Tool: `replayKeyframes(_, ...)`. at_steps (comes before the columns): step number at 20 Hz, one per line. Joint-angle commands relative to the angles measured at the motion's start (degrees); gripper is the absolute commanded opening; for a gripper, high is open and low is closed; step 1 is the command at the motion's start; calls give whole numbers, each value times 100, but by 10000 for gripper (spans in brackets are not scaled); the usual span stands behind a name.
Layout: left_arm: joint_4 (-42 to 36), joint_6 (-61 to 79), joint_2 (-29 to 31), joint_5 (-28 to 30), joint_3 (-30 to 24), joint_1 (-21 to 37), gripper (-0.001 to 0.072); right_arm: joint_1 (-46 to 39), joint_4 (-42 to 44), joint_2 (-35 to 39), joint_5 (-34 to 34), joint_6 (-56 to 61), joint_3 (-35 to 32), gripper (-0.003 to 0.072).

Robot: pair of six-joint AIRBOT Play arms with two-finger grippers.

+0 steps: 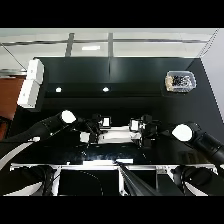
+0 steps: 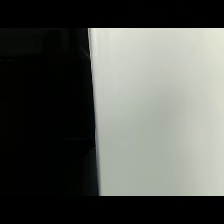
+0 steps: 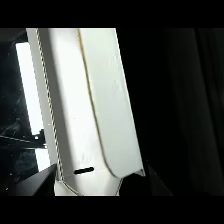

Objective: Fold the box and place the chain.

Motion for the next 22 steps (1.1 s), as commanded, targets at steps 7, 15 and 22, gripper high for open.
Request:
replayKeyframes(7, 0, -7, 2, 24, 7, 2, 27, 0, 979, -647, 271, -1202, -2, 656)
replayKeyframes(15, 0, -7, 2, 22, 7, 2, 28, -52, 951, -992, 184, -1556, -33, 655)
replayKeyframes(22, 0, -7, 2, 22, 7, 2, 28, -505, 1742, -1158, 236, -2441, -186, 655)
